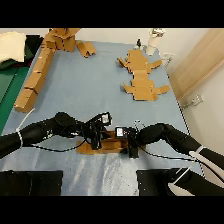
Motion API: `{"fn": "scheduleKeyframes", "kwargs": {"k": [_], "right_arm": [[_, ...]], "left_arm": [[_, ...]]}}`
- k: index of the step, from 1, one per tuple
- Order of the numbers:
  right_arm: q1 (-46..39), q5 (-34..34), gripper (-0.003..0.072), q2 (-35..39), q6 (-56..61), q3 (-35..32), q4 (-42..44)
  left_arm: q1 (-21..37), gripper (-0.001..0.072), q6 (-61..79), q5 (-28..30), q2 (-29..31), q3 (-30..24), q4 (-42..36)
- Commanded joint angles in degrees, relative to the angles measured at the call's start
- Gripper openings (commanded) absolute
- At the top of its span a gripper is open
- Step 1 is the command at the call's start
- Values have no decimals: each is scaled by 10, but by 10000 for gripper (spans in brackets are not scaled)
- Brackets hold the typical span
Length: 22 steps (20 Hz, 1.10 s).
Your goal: Fold the box.
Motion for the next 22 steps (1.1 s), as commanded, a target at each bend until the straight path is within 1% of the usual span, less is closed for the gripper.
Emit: {"fn": "scheduleKeyframes", "kwargs": {"k": [1,2,3,4,5,7,9,10,11,12,13,14,15,16,17,18,19,20,21,22], "right_arm": [[1,0,504,0,0,0,0],[1,0,504,0,0,0,0],[1,0,504,0,0,0,0],[1,0,504,0,0,0,0],[1,0,504,0,0,0,0],[0,0,504,0,0,0,0],[1,0,503,0,0,0,0],[1,0,504,0,0,0,0],[1,0,504,0,0,0,0],[0,0,504,0,0,0,0],[0,0,503,0,0,0,0],[1,0,504,0,0,0,0],[1,0,504,0,0,0,0],[0,0,504,0,0,0,0],[1,0,503,-1,0,0,0],[1,0,504,-1,0,0,0],[1,0,504,-1,0,0,0],[1,0,504,-1,0,0,0],[1,0,504,-1,0,0,0],[1,0,504,-1,0,0,0]], "left_arm": [[0,15,0,11,1,1,0],[0,16,0,11,1,1,0],[0,196,0,11,1,1,0],[0,398,-1,11,1,1,-4],[0,410,0,12,1,1,-11],[0,411,0,18,1,5,-10],[1,412,0,38,10,6,-8],[2,413,-8,48,23,6,8],[7,455,-46,52,38,6,44],[17,559,-108,52,56,6,92],[32,607,-200,45,74,6,162],[48,608,-293,24,92,6,240],[64,608,-385,-13,110,6,318],[79,607,-476,-66,127,6,389],[90,607,-559,-127,141,6,437],[96,606,-629,-185,150,6,459],[97,601,-698,-244,151,6,459],[94,578,-764,-288,148,4,455],[87,562,-836,-318,145,0,445],[79,236,-898,-333,143,-6,435]]}}
